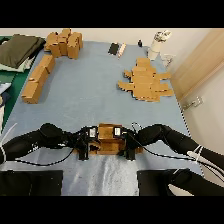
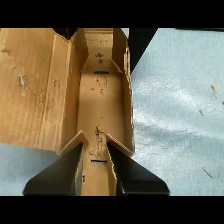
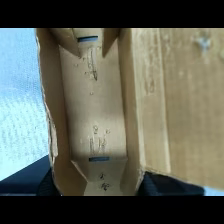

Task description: Fold the box.

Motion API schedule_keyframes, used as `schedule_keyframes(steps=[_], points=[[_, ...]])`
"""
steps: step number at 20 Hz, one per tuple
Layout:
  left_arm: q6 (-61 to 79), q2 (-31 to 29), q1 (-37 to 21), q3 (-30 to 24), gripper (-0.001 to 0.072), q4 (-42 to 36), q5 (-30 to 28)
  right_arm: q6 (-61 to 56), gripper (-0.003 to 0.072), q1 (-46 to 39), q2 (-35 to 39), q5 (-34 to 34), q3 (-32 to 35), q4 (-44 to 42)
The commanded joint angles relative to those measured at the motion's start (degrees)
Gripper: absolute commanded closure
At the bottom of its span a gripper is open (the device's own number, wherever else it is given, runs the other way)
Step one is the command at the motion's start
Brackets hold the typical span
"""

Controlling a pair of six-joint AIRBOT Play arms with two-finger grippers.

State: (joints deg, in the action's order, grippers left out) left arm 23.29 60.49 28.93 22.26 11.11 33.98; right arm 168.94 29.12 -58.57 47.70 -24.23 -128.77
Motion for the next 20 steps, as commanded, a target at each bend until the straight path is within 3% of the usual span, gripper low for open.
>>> schedule_keyframes(steps=[1,10,11,13,17,20], points=[[0.28,0.72,0.04,0.04,0.0227,-0.85,0.04,-0.02,0.0112,0.02,-0.04,0.0,0.0,-0.02],[0.24,0.96,0.02,0.04,0.0205,-0.85,0.02,-0.02,0.0112,0.02,-0.04,0.0,0.0,0.0],[0.24,0.96,0.02,0.04,0.0243,-0.81,-0.09,-0.02,0.0111,0.02,-0.04,0.0,0.0,0.0],[-0.87,0.72,0.02,0.07,0.0656,2.51,-2.01,-0.02,0.0111,0.02,-0.04,0.0,0.0,-0.02],[-25.24,-4.9,-0.85,0.07,0.0695,22.21,-4.02,-0.02,0.0111,0.02,-0.04,0.0,0.0,-0.02],[-52.35,-14.67,-3.19,0.07,0.0695,37.24,6.32,-0.02,0.0112,0.02,-0.04,0.0,0.0,-0.02]])
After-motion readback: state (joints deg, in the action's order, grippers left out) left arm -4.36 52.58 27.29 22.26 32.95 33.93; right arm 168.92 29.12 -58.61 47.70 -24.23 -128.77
